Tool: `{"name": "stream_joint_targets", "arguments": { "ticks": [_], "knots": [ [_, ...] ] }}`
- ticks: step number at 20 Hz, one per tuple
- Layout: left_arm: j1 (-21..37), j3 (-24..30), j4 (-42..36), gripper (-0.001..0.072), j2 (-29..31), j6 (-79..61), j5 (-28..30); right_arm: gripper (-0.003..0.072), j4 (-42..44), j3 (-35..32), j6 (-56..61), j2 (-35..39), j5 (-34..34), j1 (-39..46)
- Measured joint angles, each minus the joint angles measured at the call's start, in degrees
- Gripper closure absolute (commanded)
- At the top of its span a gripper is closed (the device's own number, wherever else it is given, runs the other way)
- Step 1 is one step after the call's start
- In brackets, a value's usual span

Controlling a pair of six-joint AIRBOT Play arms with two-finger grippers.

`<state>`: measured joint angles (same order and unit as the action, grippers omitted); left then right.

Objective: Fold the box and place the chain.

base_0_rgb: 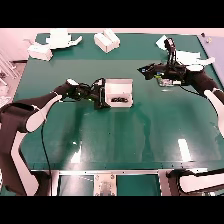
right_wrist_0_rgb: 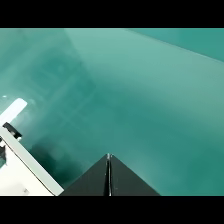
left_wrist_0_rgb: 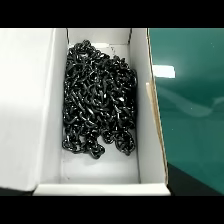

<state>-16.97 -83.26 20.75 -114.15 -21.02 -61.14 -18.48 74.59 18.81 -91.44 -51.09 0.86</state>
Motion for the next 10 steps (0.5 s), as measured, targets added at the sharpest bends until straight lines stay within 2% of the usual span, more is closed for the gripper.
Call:
{"name": "stream_joint_targets", "arguments": {
  "ticks": [4,10],
  "knots": [
    [0.0,0.0,0.0,0.0172,0.0,0.0,0.0,0.0679,-0.1,3.6,2.3,-4.3,-5.7,-1.6],
    [0.0,0.0,0.0,0.0172,0.0,0.0,0.0,0.0679,-4.1,4.8,3.3,-6.6,-8.1,-5.0]
  ]
}}
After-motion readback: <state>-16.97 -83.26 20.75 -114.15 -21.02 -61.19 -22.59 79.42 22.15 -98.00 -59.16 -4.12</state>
